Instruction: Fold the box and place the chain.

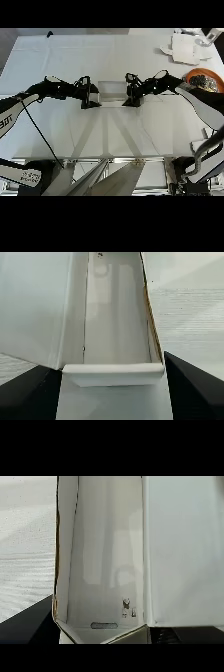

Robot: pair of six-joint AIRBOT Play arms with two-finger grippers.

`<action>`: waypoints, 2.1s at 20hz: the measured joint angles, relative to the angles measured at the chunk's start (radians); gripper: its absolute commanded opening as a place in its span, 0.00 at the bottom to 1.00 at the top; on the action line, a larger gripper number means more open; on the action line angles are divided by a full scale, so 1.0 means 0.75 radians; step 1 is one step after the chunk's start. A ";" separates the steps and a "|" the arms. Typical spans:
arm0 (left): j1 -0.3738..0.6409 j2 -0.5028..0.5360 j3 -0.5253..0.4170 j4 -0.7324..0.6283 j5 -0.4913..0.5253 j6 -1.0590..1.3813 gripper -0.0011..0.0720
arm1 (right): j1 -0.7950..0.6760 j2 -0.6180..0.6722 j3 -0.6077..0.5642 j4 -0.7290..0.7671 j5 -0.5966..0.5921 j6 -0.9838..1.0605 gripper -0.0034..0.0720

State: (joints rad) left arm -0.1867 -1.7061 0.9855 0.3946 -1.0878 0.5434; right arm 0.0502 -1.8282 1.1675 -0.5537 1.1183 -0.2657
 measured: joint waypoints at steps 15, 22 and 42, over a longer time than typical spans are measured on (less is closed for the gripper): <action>-0.051 -0.014 0.013 0.061 0.066 -0.101 0.23 | 0.000 0.000 0.000 0.000 0.001 0.003 0.49; -0.051 -0.014 0.013 0.063 0.068 -0.102 0.23 | 0.000 0.000 0.000 0.001 -0.001 0.004 0.49; -0.052 -0.014 0.013 0.063 0.071 -0.101 0.23 | 0.000 0.116 -0.001 -0.039 0.054 0.116 0.88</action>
State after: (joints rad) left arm -0.2260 -1.7168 0.9951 0.4419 -1.0348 0.4675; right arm 0.0502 -1.7412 1.1667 -0.5831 1.1591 -0.1787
